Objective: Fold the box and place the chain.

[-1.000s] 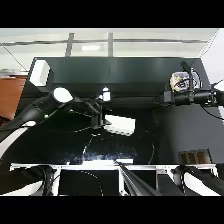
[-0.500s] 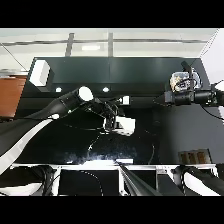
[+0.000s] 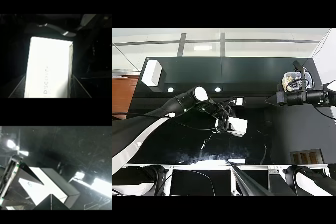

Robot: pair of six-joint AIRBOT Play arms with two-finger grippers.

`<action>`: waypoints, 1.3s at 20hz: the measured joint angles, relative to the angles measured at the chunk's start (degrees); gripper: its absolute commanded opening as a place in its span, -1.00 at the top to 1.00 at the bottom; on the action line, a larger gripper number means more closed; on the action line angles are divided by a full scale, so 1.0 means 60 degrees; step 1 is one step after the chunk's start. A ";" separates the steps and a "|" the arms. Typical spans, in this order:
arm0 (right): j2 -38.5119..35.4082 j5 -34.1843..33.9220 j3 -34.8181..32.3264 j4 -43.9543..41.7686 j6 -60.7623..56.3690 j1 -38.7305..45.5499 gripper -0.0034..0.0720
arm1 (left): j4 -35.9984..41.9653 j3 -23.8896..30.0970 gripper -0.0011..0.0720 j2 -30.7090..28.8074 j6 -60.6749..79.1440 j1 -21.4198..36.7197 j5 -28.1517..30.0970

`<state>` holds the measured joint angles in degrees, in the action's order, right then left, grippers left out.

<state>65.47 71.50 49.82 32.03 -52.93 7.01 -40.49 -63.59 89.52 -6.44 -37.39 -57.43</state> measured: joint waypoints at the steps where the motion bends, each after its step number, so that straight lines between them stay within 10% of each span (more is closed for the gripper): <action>1: 0.0000 0.0000 0.0000 -0.0004 0.0011 0.0000 0.90 | -0.0040 0.0000 -0.99 0.0004 0.0000 -0.0004 0.0000; 15: 0.0000 -0.0062 0.0000 0.0000 0.0040 0.0000 0.90 | -0.1078 0.0142 -0.99 0.0291 0.0838 -0.0441 0.0980; 18: 0.0000 -0.0106 0.0000 -0.0007 0.0040 -0.0004 0.90 | -0.1177 0.0142 0.02 0.0328 0.0954 -0.0543 0.1173; 26: 0.0000 -0.0124 0.0000 -0.0011 0.0040 0.0000 0.90 | -0.4073 0.0135 0.05 -0.0812 -0.2987 0.0612 0.1060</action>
<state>65.47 70.76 49.82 31.97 -52.69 7.01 -64.93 -62.78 84.64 -24.36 -33.71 -51.07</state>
